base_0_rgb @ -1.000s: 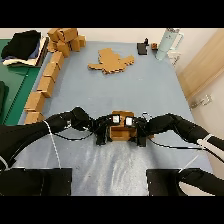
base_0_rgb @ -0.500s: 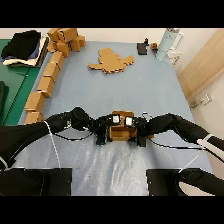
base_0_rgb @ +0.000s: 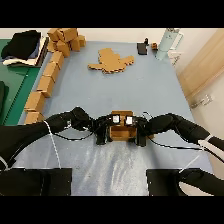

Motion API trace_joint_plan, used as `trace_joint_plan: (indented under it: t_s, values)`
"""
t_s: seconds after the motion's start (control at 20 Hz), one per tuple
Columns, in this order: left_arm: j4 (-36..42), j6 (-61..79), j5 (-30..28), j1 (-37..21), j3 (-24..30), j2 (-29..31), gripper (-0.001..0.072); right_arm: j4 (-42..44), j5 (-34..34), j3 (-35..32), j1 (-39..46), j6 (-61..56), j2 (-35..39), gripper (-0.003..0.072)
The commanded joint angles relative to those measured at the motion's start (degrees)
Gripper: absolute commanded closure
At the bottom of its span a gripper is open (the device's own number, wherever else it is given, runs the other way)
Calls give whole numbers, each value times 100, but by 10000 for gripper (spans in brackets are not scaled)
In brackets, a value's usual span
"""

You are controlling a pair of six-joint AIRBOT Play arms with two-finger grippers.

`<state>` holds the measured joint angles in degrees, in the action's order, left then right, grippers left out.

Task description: Fold the box.

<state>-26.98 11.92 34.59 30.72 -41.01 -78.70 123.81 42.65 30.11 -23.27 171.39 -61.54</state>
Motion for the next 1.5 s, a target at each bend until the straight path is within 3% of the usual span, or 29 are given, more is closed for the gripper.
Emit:
trace_joint_plan:
  t_s: [0.0, 0.2, 0.4, 0.55, 0.6, 0.65, 0.7, 0.85, 1.1, 1.15, 1.2, 1.35, 1.45]
  values:
    - [-2, 4, 4, -2, -7, 0, 157, -227, 74, 4, 98, -345, 192, -34]
    - [-2, 4, 4, -2, -7, 0, 157, -870, 942, 4, 306, -1014, 675, -34]
    - [-2, 4, 4, -2, -7, 0, 158, -887, 2124, 4, 319, -1163, 1351, -30]
    - [-2, 4, 7, -2, -7, 0, 157, -308, 2673, 4, 319, -2900, 1825, 17]
    - [-2, 4, 7, -2, -7, 0, 157, -94, 2671, 2, 319, -3810, 1912, 165]
    - [-2, 4, 4, -2, -7, 0, 157, 28, 2673, -22, 317, -4872, 1961, 396]
    - [-2, 4, 4, 0, -7, 0, 158, 127, 2636, -46, 317, -5724, 1978, 550]
    - [-2, 4, 4, -2, -7, 0, 157, 437, 2492, -46, 249, -6498, 1971, 561]
    - [-2, 4, 4, 0, -7, 0, 158, 855, 1362, -39, 31, -7320, 1969, 562]
    - [-2, 4, 7, -2, -7, 0, 157, 861, 1117, -42, -4, -7545, 1961, 576]
    - [-2, 4, 4, -2, -7, 0, 157, 907, 824, -26, -9, -7746, 1912, 680]
    - [-2, 4, 4, -2, -7, 0, 157, 887, 94, 299, 7, -7733, 1432, 681]
    - [-2, 4, 4, -2, -7, 0, 157, 855, 168, 761, 4, -7512, 713, 681]
